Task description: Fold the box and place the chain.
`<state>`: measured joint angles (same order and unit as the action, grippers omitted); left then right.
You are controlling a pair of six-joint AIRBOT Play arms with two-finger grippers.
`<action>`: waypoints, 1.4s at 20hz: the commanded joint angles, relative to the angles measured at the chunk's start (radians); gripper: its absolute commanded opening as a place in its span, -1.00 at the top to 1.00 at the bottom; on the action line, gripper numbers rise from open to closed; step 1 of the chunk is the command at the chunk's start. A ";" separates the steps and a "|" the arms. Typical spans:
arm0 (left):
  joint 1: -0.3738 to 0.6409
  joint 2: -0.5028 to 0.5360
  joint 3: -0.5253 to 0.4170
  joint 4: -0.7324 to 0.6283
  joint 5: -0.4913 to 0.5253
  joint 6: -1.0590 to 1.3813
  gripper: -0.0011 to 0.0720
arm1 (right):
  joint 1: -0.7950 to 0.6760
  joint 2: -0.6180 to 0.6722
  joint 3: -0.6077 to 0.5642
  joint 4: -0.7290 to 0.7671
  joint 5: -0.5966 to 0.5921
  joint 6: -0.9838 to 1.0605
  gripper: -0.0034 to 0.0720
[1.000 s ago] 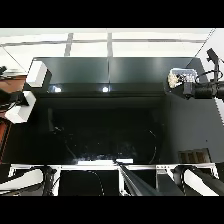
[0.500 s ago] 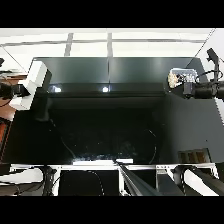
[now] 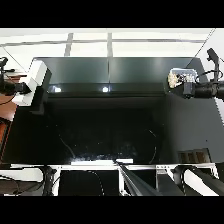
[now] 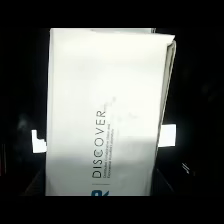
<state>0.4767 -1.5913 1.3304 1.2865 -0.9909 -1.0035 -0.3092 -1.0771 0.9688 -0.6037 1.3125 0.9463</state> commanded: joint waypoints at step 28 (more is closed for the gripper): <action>-0.612 0.887 -0.644 0.047 0.146 -0.399 0.90 | 0.280 0.000 -0.156 -0.288 -0.378 -0.027 0.87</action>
<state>-0.1230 -0.7433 0.7620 1.3228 -0.8967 -1.3926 -0.0330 -1.0771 0.8150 -0.8757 0.9436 0.9169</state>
